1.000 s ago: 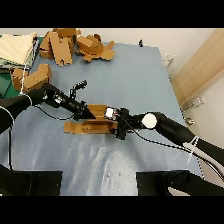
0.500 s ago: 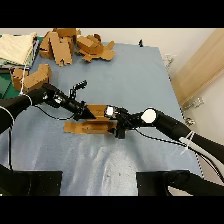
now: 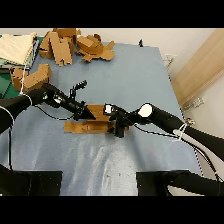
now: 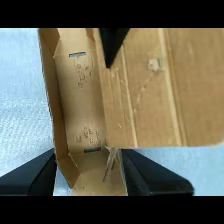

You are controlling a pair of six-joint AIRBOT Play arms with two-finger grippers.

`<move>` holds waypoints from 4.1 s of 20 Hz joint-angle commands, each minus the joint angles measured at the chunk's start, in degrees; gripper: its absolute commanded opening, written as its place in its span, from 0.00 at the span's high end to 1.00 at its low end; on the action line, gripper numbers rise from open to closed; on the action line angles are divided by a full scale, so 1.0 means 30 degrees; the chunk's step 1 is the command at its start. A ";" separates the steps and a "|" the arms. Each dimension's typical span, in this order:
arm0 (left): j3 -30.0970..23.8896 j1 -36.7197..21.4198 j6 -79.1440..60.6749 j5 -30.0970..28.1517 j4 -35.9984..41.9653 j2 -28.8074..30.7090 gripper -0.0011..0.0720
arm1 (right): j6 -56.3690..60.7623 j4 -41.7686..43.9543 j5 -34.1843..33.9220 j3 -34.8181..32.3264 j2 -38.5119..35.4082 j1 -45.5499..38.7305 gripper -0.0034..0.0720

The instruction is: Fold the box.

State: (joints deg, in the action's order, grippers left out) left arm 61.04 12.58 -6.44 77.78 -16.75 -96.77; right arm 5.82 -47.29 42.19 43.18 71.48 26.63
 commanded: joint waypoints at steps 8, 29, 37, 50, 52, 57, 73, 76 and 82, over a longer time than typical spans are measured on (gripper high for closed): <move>-0.0007 -0.0015 0.0000 0.0124 -0.0007 -0.0007 0.97 | -0.2193 0.2470 0.1282 0.0087 0.0933 -0.0597 0.10; -0.0007 -0.0015 0.0000 0.0117 -0.0007 -0.0007 0.97 | -0.2251 0.2441 0.2018 0.0080 0.2120 -0.0576 0.10; -0.0007 -0.0015 0.0000 0.0117 -0.0007 -0.0007 0.97 | -0.2251 0.2448 0.1923 0.0080 0.2120 -0.0576 0.10; -0.0007 -0.0015 0.0000 0.0138 -0.0007 0.0000 0.97 | -0.2237 0.1195 0.0211 0.0080 0.2127 0.0561 0.10; -0.0007 -0.0015 0.0000 0.0138 -0.0007 -0.0007 0.97 | -0.2237 0.1027 0.0211 0.0080 0.2127 0.0561 0.10; -0.0007 -0.0015 0.0000 0.0131 -0.0007 0.0000 0.97 | -0.2237 0.0940 0.0204 0.0080 0.2127 0.0561 0.13; -0.0007 -0.0058 0.0007 0.0051 -0.0007 0.0000 0.97 | -0.1406 -0.0146 0.0226 0.0066 0.2142 0.0568 0.23; -0.0007 -0.0117 0.0051 0.0073 -0.0015 0.0000 0.97 | -0.1392 -0.0080 0.0219 0.0066 0.2135 0.0568 0.23; -0.0007 -0.0117 0.0175 0.0073 -0.0015 0.0000 0.97 | -0.1384 0.0000 0.0211 0.0066 0.2135 0.0568 0.23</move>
State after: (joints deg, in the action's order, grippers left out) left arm 61.01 12.29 -6.02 78.00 -16.75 -96.79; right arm 1.63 -47.51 42.74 43.42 77.87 28.36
